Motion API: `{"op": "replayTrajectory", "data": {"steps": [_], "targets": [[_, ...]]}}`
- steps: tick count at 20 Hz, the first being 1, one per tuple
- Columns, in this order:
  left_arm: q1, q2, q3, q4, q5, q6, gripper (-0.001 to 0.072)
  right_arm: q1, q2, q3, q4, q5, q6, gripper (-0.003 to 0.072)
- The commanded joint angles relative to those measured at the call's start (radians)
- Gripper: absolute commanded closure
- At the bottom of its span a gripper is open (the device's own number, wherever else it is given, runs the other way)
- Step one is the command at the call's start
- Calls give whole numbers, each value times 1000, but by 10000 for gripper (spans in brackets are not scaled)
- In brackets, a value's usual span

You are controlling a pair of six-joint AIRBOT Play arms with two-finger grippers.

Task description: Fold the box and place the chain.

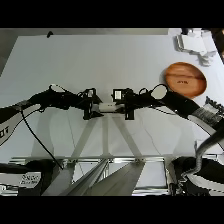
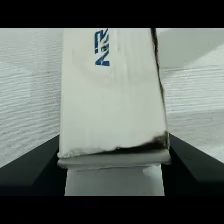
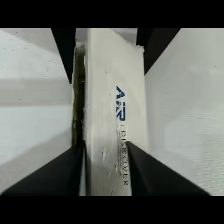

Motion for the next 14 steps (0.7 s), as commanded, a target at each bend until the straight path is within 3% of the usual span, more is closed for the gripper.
{"op": "replayTrajectory", "data": {"steps": [1,7,11,13,14], "targets": [[0,1,0,-2,3,-1,394,2,0,-10,-5,51,3,266],[0,1,0,-2,3,0,394,1,19,-10,-1,62,2,266],[0,1,0,-1,3,0,394,1,120,-10,8,63,3,271],[0,1,0,-1,2,0,394,-22,148,-10,132,76,15,305],[0,1,0,-2,2,0,394,-42,145,-10,225,82,61,407]]}}
